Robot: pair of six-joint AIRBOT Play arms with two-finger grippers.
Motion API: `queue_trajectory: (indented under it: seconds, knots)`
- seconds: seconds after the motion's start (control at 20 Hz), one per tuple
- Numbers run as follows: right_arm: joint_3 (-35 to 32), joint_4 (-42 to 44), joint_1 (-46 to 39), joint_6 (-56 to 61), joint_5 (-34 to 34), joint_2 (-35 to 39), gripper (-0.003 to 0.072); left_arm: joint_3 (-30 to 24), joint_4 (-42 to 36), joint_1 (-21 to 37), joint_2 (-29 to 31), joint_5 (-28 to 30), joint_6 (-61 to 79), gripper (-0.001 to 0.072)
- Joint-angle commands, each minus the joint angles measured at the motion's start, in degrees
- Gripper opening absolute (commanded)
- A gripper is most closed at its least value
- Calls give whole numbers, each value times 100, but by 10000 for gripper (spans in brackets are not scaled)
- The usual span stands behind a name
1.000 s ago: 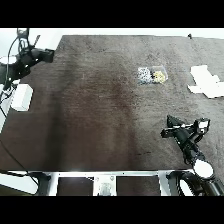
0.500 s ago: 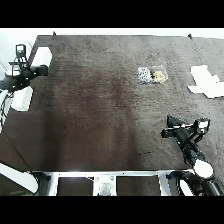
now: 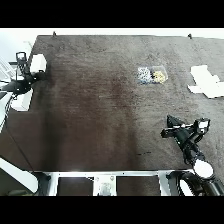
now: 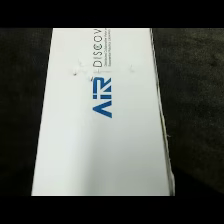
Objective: Fold the box and place the chain.
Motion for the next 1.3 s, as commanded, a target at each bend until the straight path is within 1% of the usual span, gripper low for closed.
queue_trajectory:
  seconds: [0.0, 0.4, 0.45, 0.5, 0.55, 0.65, 0.7, 0.75, 0.85, 0.95, 1.0, 1.05, 1.25]
  knots:
    - [-2, 2, 4, 0, 2, 7, 14, 0, 28, 4, -52, 212, 114, 19]
    - [-2, 2, 4, 0, 2, 7, 15, 0, 28, 4, -52, 24, 234, 27]
    - [-2, 2, 4, 0, 2, 7, 14, 0, 26, 4, -52, 7, 249, 222]
    - [-2, 2, 4, 0, 2, 7, 15, 0, 26, 4, -44, 28, 256, 293]
    - [-2, 2, 4, 0, 2, 7, 15, 13, 26, 4, -39, 39, 313, 295]
    - [-2, 2, 4, 0, 2, 7, 15, 17, 28, 4, -42, 85, 323, 380]
    - [-2, 2, 4, 0, 2, 7, 15, 17, 26, 4, -42, 125, 317, 470]
    - [-2, 2, 4, 0, 2, 7, 15, 17, 24, 4, -42, 114, 319, 501]
    - [-2, 2, 4, 0, 2, 7, 15, 17, 26, 4, -42, 42, 321, 503]
    - [-2, 2, 4, 0, 2, 7, 15, 22, 24, 4, -42, -22, 323, 684]
    - [-2, 2, 4, 0, 2, 7, 15, 37, 24, 4, -42, -122, 321, 688]
    - [-2, 2, 4, 0, 2, 7, 15, 42, 26, 4, -42, -144, 326, 720]
    - [-2, 2, 4, 0, 2, 7, 15, 42, 26, 4, 4, -205, 319, 720]
